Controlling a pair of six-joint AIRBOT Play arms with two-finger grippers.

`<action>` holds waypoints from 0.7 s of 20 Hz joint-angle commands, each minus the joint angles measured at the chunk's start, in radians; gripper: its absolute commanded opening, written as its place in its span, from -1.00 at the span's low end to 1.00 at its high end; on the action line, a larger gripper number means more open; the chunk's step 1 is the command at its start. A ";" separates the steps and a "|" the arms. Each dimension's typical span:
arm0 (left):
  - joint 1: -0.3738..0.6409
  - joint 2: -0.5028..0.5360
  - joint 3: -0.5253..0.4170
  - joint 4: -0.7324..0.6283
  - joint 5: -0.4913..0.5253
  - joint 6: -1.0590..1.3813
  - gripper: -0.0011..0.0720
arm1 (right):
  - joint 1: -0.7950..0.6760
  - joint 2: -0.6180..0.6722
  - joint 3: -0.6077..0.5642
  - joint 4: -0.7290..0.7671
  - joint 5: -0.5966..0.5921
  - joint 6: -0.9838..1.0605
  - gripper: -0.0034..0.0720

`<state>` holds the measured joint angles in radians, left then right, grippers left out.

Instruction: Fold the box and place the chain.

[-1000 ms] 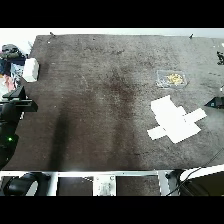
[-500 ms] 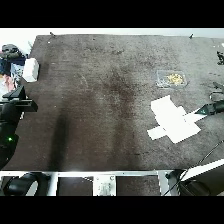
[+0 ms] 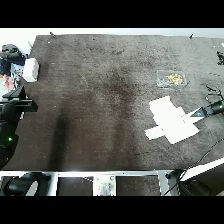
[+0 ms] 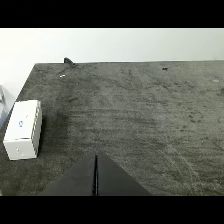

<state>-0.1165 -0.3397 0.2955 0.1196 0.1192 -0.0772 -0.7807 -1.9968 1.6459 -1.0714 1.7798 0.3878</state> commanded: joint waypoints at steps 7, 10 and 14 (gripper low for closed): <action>0.001 0.000 0.000 0.000 0.000 0.000 -0.94 | 0.049 0.168 -0.215 0.236 0.027 0.016 -0.87; 0.001 0.000 0.000 0.000 0.000 0.000 -0.94 | 0.140 0.245 -0.360 0.352 -0.015 0.016 -0.88; 0.001 0.001 0.000 0.000 0.000 0.000 -0.94 | 0.300 0.342 -0.531 0.582 -0.212 0.014 -0.88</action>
